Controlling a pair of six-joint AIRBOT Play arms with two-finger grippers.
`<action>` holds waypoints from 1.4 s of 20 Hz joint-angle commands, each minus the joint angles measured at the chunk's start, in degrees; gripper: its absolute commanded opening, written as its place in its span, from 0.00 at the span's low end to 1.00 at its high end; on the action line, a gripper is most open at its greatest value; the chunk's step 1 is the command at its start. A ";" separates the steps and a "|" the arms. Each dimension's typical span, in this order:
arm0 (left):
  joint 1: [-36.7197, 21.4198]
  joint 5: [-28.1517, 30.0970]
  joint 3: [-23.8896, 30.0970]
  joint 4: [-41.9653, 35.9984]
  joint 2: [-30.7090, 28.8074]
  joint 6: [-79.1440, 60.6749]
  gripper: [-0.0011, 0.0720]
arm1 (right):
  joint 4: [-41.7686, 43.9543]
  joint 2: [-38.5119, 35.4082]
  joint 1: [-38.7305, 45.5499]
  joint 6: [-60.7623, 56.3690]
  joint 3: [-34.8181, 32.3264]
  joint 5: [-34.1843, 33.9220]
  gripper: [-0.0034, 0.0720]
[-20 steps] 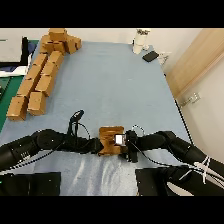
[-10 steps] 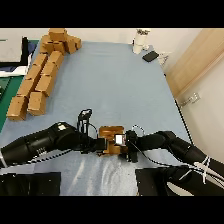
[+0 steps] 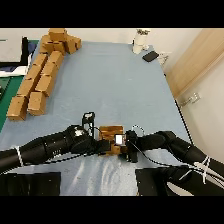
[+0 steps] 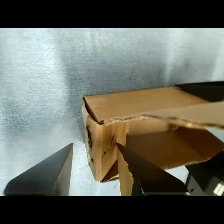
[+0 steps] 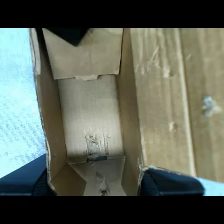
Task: Fold the box.
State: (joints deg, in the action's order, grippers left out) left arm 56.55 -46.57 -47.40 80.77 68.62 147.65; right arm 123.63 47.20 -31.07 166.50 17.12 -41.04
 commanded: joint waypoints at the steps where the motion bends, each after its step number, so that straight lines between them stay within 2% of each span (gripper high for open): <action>1: 0.24 2.19 -0.15 0.87 0.44 1.73 0.57 | 0.00 -0.02 0.02 0.02 0.07 0.02 0.84; 9: 0.20 3.10 -0.15 0.28 0.44 1.95 0.57 | 0.00 -0.02 0.02 0.00 0.04 0.02 0.84; 13: 0.22 -0.44 -0.48 0.92 1.09 2.40 0.57 | 0.00 -0.02 0.02 0.02 0.04 0.02 0.84; 16: 0.28 -0.90 -3.23 1.79 2.97 2.27 0.57 | 0.00 -0.02 0.02 0.00 0.07 0.02 0.84; 21: 0.50 -6.56 -6.23 2.45 6.51 1.64 0.57 | 0.00 -0.02 0.02 0.00 0.07 0.02 0.84; 28: 0.61 -2.67 -6.23 2.78 9.01 1.73 0.57 | 0.00 -0.02 0.02 0.00 0.07 0.02 0.84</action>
State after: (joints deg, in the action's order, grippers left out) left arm 57.17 -50.83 -53.49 83.40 76.79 149.38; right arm 123.63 47.20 -31.07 166.50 17.12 -41.01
